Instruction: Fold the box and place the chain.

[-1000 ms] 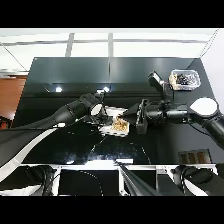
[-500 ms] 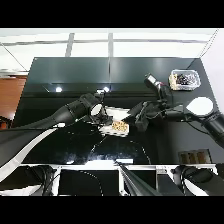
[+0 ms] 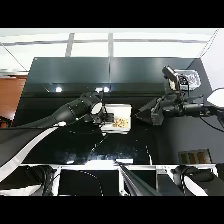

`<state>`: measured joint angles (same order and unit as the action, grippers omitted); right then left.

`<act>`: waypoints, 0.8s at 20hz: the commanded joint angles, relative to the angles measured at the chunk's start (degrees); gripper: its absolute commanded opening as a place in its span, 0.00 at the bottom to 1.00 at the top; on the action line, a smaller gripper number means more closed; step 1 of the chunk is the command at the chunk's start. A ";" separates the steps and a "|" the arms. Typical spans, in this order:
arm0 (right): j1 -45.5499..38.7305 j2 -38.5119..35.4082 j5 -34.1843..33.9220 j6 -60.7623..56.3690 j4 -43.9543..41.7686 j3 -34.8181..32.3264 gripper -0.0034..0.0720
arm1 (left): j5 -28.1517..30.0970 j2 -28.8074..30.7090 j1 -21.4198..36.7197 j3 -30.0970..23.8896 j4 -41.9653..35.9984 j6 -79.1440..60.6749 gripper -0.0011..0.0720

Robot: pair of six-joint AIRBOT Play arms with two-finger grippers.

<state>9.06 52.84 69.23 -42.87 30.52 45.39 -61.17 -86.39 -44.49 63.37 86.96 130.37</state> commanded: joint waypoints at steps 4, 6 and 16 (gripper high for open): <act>-0.74 -0.11 1.22 -0.42 -1.97 0.20 0.73 | -4.52 2.19 0.02 2.73 -0.13 -7.74 0.73; -0.74 -0.11 0.13 -0.42 -1.97 0.20 0.74 | -9.88 3.28 0.26 4.70 0.04 -17.40 0.73; -0.74 -0.11 -2.54 -2.60 -1.97 0.20 0.74 | -2.56 24.37 27.50 -10.49 -10.27 -55.25 0.73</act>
